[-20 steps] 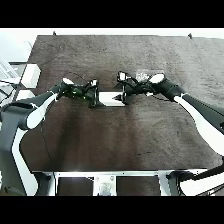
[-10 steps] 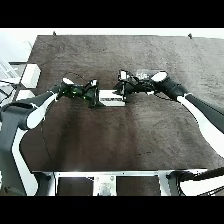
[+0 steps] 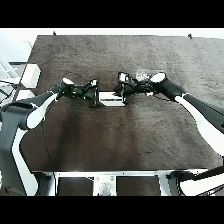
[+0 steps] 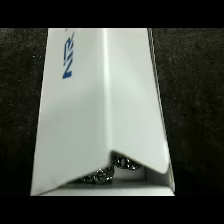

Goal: Fold the box and place the chain.

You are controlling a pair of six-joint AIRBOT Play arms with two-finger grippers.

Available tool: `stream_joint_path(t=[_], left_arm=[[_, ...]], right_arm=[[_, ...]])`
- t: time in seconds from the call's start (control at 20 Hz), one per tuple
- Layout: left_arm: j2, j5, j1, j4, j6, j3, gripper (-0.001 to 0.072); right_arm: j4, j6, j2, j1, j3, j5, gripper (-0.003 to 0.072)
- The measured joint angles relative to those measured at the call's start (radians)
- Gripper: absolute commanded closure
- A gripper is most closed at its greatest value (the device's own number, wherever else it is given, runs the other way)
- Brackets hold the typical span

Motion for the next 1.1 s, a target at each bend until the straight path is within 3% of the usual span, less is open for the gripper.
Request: stream_joint_path(t=[0.85, 1.1], left_arm=[[0.0, 0.0, 0.0, 0.001, 0.002, 0.0, 0.0323], [0.0, -0.001, 0.0, 0.002, 0.007, 0.0, 0.0323]], right_arm=[[0.006, 0.001, -0.012, 0.002, -0.034, -0.001, 0.0567], [0.001, 0.002, -0.013, -0.001, -0.047, 0.043, 0.0522]])
